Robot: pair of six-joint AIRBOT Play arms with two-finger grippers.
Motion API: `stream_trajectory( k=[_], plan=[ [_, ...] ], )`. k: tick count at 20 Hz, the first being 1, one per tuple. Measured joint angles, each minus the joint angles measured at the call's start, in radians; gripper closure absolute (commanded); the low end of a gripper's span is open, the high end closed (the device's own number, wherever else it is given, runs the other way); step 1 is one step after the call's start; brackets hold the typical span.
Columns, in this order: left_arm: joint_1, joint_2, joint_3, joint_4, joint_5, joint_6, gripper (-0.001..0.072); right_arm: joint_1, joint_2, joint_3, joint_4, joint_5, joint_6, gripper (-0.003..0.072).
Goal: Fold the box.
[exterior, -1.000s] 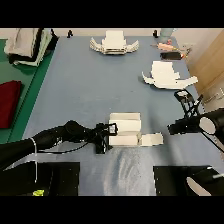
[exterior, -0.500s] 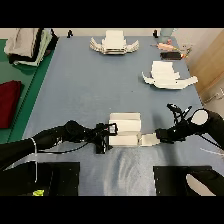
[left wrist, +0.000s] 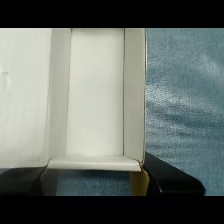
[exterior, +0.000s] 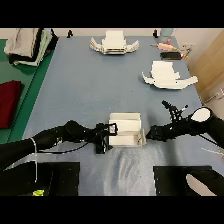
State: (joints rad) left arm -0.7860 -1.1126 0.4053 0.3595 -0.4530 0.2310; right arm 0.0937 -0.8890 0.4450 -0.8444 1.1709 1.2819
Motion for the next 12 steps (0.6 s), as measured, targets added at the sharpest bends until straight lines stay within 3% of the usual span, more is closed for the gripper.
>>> stream_trajectory(
  k=[2,7,12],
  plan=[
    [0.000,0.000,0.000,0.000,0.000,0.000,0.0173,0.000,0.000,0.002,0.052,0.002,-0.044,0.0251],
    [0.000,0.000,0.000,0.000,0.000,0.000,0.0173,0.033,-0.002,0.012,0.102,-0.013,-0.093,0.0248],
    [0.000,0.000,0.000,0.000,0.000,0.000,0.0173,0.178,-0.003,0.027,-0.007,-0.103,-0.010,0.0248]
  ],
)
